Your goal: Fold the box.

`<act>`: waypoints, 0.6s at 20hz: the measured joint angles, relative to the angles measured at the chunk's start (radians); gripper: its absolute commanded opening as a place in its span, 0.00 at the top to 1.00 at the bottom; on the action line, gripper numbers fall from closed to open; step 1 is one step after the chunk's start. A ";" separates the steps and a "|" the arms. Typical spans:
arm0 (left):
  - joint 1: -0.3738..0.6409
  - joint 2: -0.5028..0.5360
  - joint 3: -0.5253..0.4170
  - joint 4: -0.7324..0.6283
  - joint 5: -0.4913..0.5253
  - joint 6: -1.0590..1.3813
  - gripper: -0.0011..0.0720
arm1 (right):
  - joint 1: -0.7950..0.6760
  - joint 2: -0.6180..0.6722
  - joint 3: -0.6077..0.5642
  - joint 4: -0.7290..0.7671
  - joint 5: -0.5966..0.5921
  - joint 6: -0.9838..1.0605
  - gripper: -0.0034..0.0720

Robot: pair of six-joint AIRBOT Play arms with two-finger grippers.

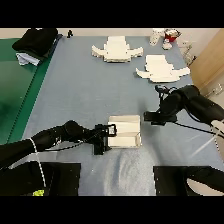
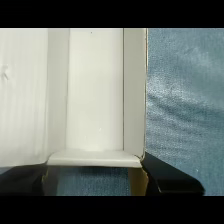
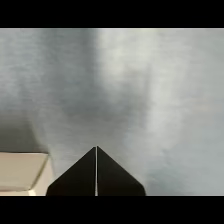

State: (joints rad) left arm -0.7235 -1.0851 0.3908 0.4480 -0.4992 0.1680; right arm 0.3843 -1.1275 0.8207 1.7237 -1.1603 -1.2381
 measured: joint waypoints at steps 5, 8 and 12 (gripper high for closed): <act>0.000 0.000 0.000 0.000 0.000 0.000 0.41 | -0.176 -0.153 0.002 0.553 0.017 -0.496 0.95; 0.000 0.000 0.000 0.000 0.000 0.000 0.41 | -0.198 -0.205 0.003 0.737 -0.064 -0.690 0.95; 0.000 0.000 0.000 0.000 0.000 0.000 0.41 | -0.201 -0.225 0.001 0.836 -0.148 -0.835 0.95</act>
